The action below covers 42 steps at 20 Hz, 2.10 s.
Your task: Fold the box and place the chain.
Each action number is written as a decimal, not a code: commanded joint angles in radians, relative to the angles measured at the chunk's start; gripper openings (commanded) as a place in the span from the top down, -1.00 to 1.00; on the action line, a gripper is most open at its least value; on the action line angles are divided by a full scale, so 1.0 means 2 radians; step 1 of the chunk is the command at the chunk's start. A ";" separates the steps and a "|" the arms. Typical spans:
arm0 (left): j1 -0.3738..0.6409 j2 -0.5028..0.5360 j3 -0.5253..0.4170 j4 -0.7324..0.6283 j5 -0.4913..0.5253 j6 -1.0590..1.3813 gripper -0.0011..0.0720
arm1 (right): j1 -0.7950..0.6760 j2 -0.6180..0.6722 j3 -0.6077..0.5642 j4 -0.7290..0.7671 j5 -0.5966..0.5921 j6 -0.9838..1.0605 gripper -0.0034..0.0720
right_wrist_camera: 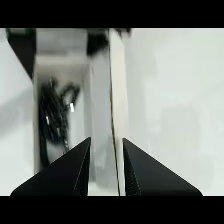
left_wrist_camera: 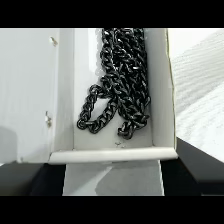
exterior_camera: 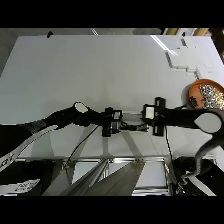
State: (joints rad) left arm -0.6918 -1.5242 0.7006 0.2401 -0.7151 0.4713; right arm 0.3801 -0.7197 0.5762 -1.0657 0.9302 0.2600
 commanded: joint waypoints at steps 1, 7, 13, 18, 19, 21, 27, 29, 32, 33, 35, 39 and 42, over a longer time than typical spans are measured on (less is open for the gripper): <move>0.000 0.000 0.000 0.000 0.000 0.000 0.22 | -0.086 0.003 -0.004 -0.043 0.075 -0.059 0.34; 0.000 0.000 0.000 0.000 0.000 0.000 0.22 | -0.113 -0.048 -0.048 -0.056 0.051 -0.116 0.34; 0.000 0.000 0.000 0.000 0.000 0.000 0.22 | -0.113 -0.122 -0.059 -0.002 0.015 -0.185 0.34; 0.000 0.000 0.000 0.000 0.000 0.000 0.22 | -0.113 -0.159 -0.059 0.025 -0.017 -0.200 0.51; 0.000 0.000 0.000 0.000 0.000 0.000 0.22 | -0.113 -0.158 -0.059 0.025 -0.017 -0.197 0.52; 0.000 0.000 0.000 0.000 0.000 0.000 0.22 | -0.113 -0.146 -0.059 0.024 0.004 -0.193 0.86; 0.000 0.000 0.000 0.000 0.000 0.000 0.22 | -0.113 -0.003 -0.059 0.036 0.094 -0.103 0.87; 0.000 0.000 0.000 0.000 0.000 0.000 0.22 | -0.113 0.039 -0.059 0.079 0.124 -0.102 0.87; 0.000 0.000 0.000 0.000 0.000 0.000 0.22 | -0.107 0.049 -0.059 0.226 0.120 -0.102 0.87; 0.000 0.000 0.000 0.000 0.000 0.000 0.22 | -0.091 0.049 -0.059 0.251 0.097 -0.102 0.87; 0.000 0.000 0.000 0.000 0.000 0.000 0.22 | -0.044 0.044 -0.059 0.257 0.041 -0.102 0.87; 0.000 0.000 0.000 0.000 0.000 0.000 0.22 | 0.051 -0.012 -0.059 0.256 -0.069 -0.102 0.87; 0.000 0.000 0.000 0.000 0.000 0.000 0.22 | 0.073 -0.064 -0.059 0.253 -0.098 -0.101 0.81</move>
State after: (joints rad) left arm -0.6918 -1.5242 0.7006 0.2401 -0.7155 0.4713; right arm 0.4637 -0.7708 0.4591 -0.5716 0.8333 0.0559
